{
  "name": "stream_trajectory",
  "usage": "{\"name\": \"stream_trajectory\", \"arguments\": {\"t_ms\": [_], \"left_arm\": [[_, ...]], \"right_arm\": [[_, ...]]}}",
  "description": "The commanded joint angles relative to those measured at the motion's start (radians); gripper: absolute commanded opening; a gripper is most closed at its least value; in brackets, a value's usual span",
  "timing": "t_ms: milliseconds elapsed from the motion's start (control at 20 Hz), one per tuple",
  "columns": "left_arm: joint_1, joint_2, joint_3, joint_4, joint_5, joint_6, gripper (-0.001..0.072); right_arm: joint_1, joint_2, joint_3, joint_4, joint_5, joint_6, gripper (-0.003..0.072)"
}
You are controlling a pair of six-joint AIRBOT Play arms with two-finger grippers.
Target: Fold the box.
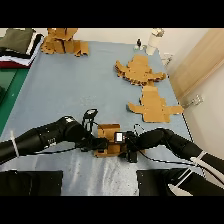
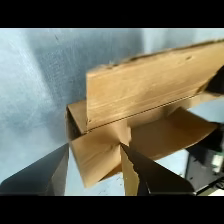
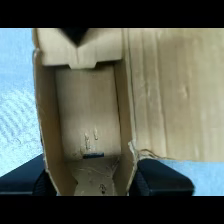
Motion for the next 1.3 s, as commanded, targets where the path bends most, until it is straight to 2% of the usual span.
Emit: {"name": "stream_trajectory", "arguments": {"t_ms": [0,250,300,500,650,800,850,950,1250], "left_arm": [[-0.027,-0.029,0.021,0.079,-0.065,-0.077,0.0494],[-0.028,-0.04,0.051,0.144,-0.088,-0.15,0.0491],[-0.028,-0.051,0.062,0.149,-0.089,-0.151,0.0471],[-0.06,-0.131,0.145,0.165,-0.112,-0.15,0.0471],[-0.106,-0.207,0.206,0.235,-0.19,-0.208,0.0471],[-0.128,-0.242,0.211,0.271,-0.185,-0.29,0.0463],[-0.129,-0.246,0.211,0.273,-0.186,-0.304,0.0425],[-0.129,-0.246,0.211,0.278,-0.182,-0.299,0.0016],[-0.13,-0.246,0.211,0.267,-0.16,-0.304,0.0014]], "right_arm": [[0.0,0.0,0.0,0.0,0.0,0.0,0.044],[0.0,0.0,0.0,0.0,0.0,0.0,0.044],[0.0,0.0,0.0,0.0,0.0,0.0,0.044],[0.0,0.0,0.0,0.0,0.0,0.0,0.044],[0.0,0.0,0.0,0.0,0.0,0.0,0.044],[0.0,0.0,0.0,0.0,0.0,0.0,0.044],[0.0,0.0,0.0,0.0,0.0,0.0,0.044],[0.0,0.0,0.0,0.0,0.0,0.0,0.044],[0.0,0.0,0.0,0.0,0.0,0.0,0.044]]}}
